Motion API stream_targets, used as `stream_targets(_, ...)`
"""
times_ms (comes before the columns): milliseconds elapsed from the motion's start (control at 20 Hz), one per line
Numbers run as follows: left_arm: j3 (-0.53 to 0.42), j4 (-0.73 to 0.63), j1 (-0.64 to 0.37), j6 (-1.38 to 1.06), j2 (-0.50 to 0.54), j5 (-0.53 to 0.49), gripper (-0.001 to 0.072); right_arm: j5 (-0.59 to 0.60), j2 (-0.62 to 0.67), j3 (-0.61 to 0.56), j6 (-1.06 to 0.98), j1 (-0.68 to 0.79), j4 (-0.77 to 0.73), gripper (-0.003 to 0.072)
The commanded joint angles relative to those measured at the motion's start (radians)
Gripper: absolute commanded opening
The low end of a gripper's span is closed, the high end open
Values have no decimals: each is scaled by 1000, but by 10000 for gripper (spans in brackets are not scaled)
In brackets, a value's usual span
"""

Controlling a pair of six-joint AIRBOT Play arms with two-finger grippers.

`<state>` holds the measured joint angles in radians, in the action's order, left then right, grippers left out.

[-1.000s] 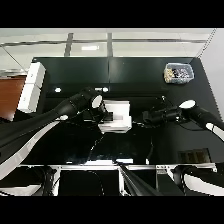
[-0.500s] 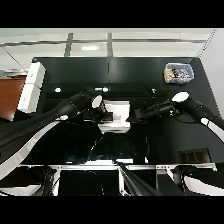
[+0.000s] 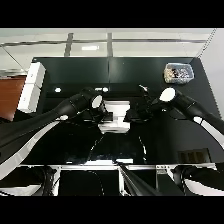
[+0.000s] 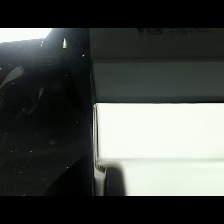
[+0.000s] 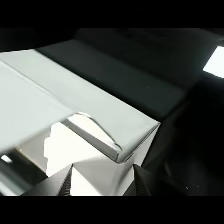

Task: Fold the box and place the chain.

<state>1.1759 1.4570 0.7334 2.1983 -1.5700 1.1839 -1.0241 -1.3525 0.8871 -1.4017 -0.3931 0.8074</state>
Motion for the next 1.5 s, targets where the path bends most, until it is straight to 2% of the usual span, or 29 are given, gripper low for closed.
stream_targets(0, 0, 0, 0, 0, 0, -2, 29, 49, -1, 32, -233, -79, 198, 413)
stream_targets(250, 0, 0, 0, 0, 0, -2, 29, 96, -19, 35, -486, -184, 374, 412)
stream_targets(300, 0, 0, 0, 0, 0, -2, 28, 105, -23, 35, -520, -198, 390, 345)
stream_targets(500, 0, 0, 0, 0, 0, -2, 29, 99, -31, 35, -624, -234, 424, 337)
stream_targets(800, 0, 1, 0, 0, 0, -2, 29, 49, -32, 50, -743, -272, 518, 337)
stream_targets(950, 0, 1, 0, 0, 0, -2, 29, 9, -42, 107, -789, -290, 582, 337)
stream_targets(1100, 0, 0, 0, 0, 0, -1, 29, -87, -85, 174, -824, -293, 615, 336)
stream_targets(1200, 0, 0, 0, 0, 0, -1, 29, -94, -103, 191, -838, -302, 617, 335)
stream_targets(1250, 0, 0, 0, 0, 0, -1, 29, -92, -109, 191, -846, -306, 621, 298)
stream_targets(1350, 0, 0, 0, 0, 0, -1, 29, -99, -126, 191, -851, -307, 618, 297)
stream_targets(1400, 0, 0, 0, 0, 0, -1, 29, -98, -132, 191, -852, -308, 618, 262)
stream_targets(1450, 0, 0, 0, 0, 0, -1, 28, -94, -134, 191, -851, -310, 619, 157)
